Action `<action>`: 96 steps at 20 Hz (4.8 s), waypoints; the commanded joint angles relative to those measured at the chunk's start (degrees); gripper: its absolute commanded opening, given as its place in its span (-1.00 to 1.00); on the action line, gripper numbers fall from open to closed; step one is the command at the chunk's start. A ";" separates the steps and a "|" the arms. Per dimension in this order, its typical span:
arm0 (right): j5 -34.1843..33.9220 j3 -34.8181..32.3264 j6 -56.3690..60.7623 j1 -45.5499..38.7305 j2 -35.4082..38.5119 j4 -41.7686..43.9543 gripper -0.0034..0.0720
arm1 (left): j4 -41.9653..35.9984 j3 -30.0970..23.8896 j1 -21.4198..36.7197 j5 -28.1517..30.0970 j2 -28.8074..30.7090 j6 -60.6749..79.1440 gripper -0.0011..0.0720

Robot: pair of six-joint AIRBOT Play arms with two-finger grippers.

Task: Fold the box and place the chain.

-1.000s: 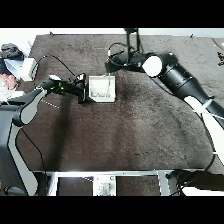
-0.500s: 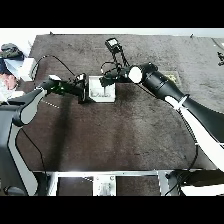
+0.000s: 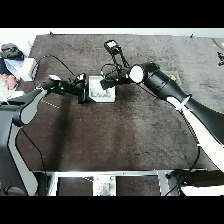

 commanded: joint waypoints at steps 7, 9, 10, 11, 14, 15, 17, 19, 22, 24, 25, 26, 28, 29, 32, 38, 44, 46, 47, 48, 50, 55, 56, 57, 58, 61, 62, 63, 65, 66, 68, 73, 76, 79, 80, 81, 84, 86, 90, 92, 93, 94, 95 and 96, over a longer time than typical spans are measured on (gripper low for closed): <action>-0.50 0.07 -7.61 -1.09 -1.60 -8.76 -0.42 | 0.02 0.02 0.00 0.02 0.00 0.02 0.29; -1.55 0.85 -15.15 -4.09 -1.64 -4.98 -0.42 | 0.02 0.02 0.00 0.02 0.00 0.02 0.29; -1.46 1.77 -19.85 -6.43 -1.64 -0.22 -0.42 | 0.02 0.02 0.00 0.02 0.00 0.02 0.29; -1.40 2.75 -25.55 -8.98 -1.66 6.36 -0.42 | 0.02 0.02 0.00 0.04 0.00 0.02 0.29; 1.95 6.16 -42.40 -17.59 -3.41 28.83 -0.43 | 0.02 0.02 0.00 0.02 0.00 0.02 0.29; 4.87 7.87 -45.03 -19.87 -4.96 32.85 -0.43 | 0.02 0.02 0.00 0.02 0.00 0.02 0.29; 10.40 12.07 -49.29 -23.30 -9.51 37.90 -0.43 | 0.02 0.02 0.00 0.04 0.00 0.02 0.29; 13.99 16.06 -52.72 -25.24 -14.25 42.14 -0.43 | 0.02 0.02 0.00 0.04 0.00 0.02 0.29; 16.52 19.61 -55.63 -25.79 -19.91 44.37 -0.43 | 0.02 0.02 0.00 0.04 0.00 0.02 0.29; 18.86 19.76 -58.88 -25.51 -22.14 46.56 -0.43 | 0.02 0.02 0.00 0.07 0.00 0.02 0.29; 20.11 19.76 -59.80 -25.42 -22.91 47.19 -0.43 | 0.02 0.02 0.00 0.04 0.00 0.02 0.29; 20.70 19.76 -59.78 -25.27 -23.39 47.12 -0.42 | 0.02 0.02 0.00 0.04 0.00 0.02 0.29; 21.81 19.74 -59.80 -24.85 -23.74 47.10 -0.42 | 0.02 0.02 0.00 0.07 0.00 0.02 0.29; 22.18 19.76 -60.11 -24.48 -23.71 47.36 -0.42 | 0.02 0.02 0.00 0.07 0.00 0.02 0.29; 25.49 19.76 -63.43 -23.12 -23.69 48.24 -0.42 | 0.02 0.02 0.00 0.04 0.00 0.02 0.29; 31.34 19.76 -66.97 -22.40 -23.37 48.22 -0.42 | 0.02 0.02 0.00 0.04 0.00 0.02 0.29; 31.10 19.76 -72.19 -20.15 -22.82 45.70 -0.42 | 0.02 0.02 0.00 0.04 0.00 0.02 0.29; 29.99 19.76 -73.24 -18.40 -22.82 42.80 -0.42 | 0.02 0.02 0.00 0.04 0.00 0.02 0.29; 29.92 19.76 -73.96 -17.49 -22.82 41.92 -0.14 | 0.02 0.02 0.00 0.04 0.00 0.02 0.29; 29.81 19.76 -74.51 -16.85 -22.82 41.66 0.04 | 0.02 0.02 0.00 0.04 0.00 0.00 0.29; 29.77 19.76 -74.75 -16.04 -22.80 41.53 0.03 | 0.02 0.02 0.00 0.04 0.00 0.00 0.29; 29.33 19.76 -74.75 -15.28 -22.86 41.51 0.03 | 0.02 0.02 0.00 0.04 0.00 0.02 0.29; 29.33 19.74 -74.77 -14.88 -22.88 41.42 0.03 | 0.02 0.02 0.00 0.04 0.00 0.02 0.29; 29.35 19.74 -74.77 -14.38 -22.88 40.87 0.03 | 0.02 0.02 0.00 0.04 0.00 0.00 0.29; 29.24 19.74 -74.77 -13.99 -22.88 40.09 0.03 | 0.02 0.02 0.00 0.04 0.00 0.02 0.29; 27.82 19.74 -74.75 -12.83 -22.88 38.21 0.03 | 0.02 0.02 0.00 0.02 0.00 0.02 0.29; 27.02 19.74 -74.75 -12.72 -22.95 37.86 0.03 | 0.02 0.02 0.00 0.02 0.00 0.02 0.29; 26.32 19.74 -74.75 -12.72 -23.08 37.81 0.04 | 0.02 0.02 0.00 0.02 0.00 0.02 0.29; 25.44 19.74 -74.75 -12.74 -23.50 37.40 0.04 | 0.02 0.02 0.00 0.02 0.00 0.02 0.29; 25.44 19.71 -74.75 -12.74 -23.74 37.18 0.04 | 0.02 0.02 0.00 0.02 0.00 0.02 0.29; 24.65 19.69 -74.73 -12.81 -24.13 36.57 0.04 | 0.02 0.02 0.00 0.02 0.00 0.02 0.29; 21.88 19.69 -74.71 -12.92 -24.04 36.39 0.36 | 0.02 0.02 0.00 0.02 0.00 0.00 0.29; 22.53 19.69 -71.63 -13.38 -21.49 36.44 0.31 | 0.00 0.02 0.00 0.02 0.00 0.02 0.29; 22.91 19.56 -68.81 -15.02 -18.97 36.39 0.31 | 0.02 0.02 0.00 0.02 0.00 0.00 0.29; 22.99 19.56 -68.61 -15.58 -18.93 36.63 0.31 | 0.02 0.02 0.00 0.04 0.00 0.00 0.29; 23.02 19.34 -68.63 -15.98 -18.93 37.00 0.31 | 0.02 0.02 0.00 0.02 0.00 0.00 0.29; 21.14 16.74 -70.44 -16.00 -18.95 41.20 0.31 | 0.02 0.02 0.00 0.02 0.00 0.02 0.29; 18.56 13.31 -73.05 -15.87 -18.95 44.02 0.31 | 0.02 0.02 0.00 0.04 0.00 0.00 0.29; 18.58 9.94 -73.48 -15.89 -18.93 49.79 0.31 | 0.00 0.02 0.00 0.02 0.00 0.02 0.29; 20.24 9.62 -74.12 -15.76 -18.86 51.45 0.31 | 0.00 0.02 0.00 0.04 0.00 0.02 0.29; 20.92 9.31 -74.10 -15.56 -18.86 51.49 0.31 | 0.00 0.02 0.00 0.02 0.00 0.02 0.29; 21.38 8.66 -74.10 -15.23 -18.86 51.45 0.31 | 0.02 0.02 0.00 0.02 0.00 0.00 0.29; 21.33 7.50 -74.42 -14.82 -18.88 51.41 0.31 | 0.00 0.02 0.00 0.02 0.00 0.00 0.29; 20.85 6.16 -75.67 -14.43 -18.88 51.39 0.31 | 0.02 0.02 0.00 0.02 0.00 0.00 0.29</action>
